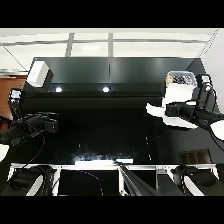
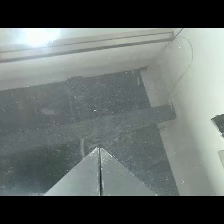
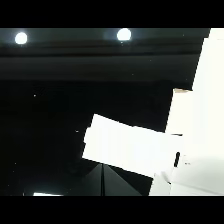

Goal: Fold the box and place the chain.

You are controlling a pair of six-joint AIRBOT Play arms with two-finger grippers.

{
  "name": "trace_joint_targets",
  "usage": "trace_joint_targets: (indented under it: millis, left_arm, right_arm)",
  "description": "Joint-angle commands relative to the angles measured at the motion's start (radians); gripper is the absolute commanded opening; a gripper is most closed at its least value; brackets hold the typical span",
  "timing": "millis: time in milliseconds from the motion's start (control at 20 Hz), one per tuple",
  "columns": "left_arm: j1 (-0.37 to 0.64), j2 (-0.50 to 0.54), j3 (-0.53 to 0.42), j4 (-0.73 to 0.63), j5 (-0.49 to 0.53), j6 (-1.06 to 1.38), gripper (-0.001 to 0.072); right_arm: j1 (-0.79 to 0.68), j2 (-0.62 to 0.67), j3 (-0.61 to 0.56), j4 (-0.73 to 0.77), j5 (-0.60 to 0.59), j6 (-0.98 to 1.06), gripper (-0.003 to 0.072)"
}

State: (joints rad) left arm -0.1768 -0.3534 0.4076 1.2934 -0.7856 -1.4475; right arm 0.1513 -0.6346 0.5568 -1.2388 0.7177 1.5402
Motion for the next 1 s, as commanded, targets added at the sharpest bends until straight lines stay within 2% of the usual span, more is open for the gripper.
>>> trace_joint_targets:
  millis: [0, 700, 750, 850, 950]
  left_arm:
    - [-0.001, 0.0, 0.0, 0.0, 0.0, 0.0, 0.0029]
    - [-0.001, 0.0, 0.0, 0.0, 0.001, 0.0, 0.003]
    - [-0.001, 0.0, -0.001, -0.012, 0.015, 0.0, 0.003]
    - [0.0, -0.013, -0.004, -0.013, 0.15, 0.0, 0.003]
    - [-0.001, -0.019, -0.004, -0.071, 0.236, 0.0, 0.003]
  right_arm:
    - [0.0, 0.0, 0.0, 0.0, 0.0, 0.0, 0.0021]
    - [0.0, 0.0, 0.0, 0.0, 0.0, 0.0, 0.0021]
    - [0.0, 0.0, 0.0, 0.0, 0.0, 0.0, 0.0021]
    - [0.0, 0.0, 0.0, 0.008, 0.0, 0.001, 0.0021]
    - [0.0, 0.0, 0.0, 0.019, -0.017, 0.001, 0.0021]
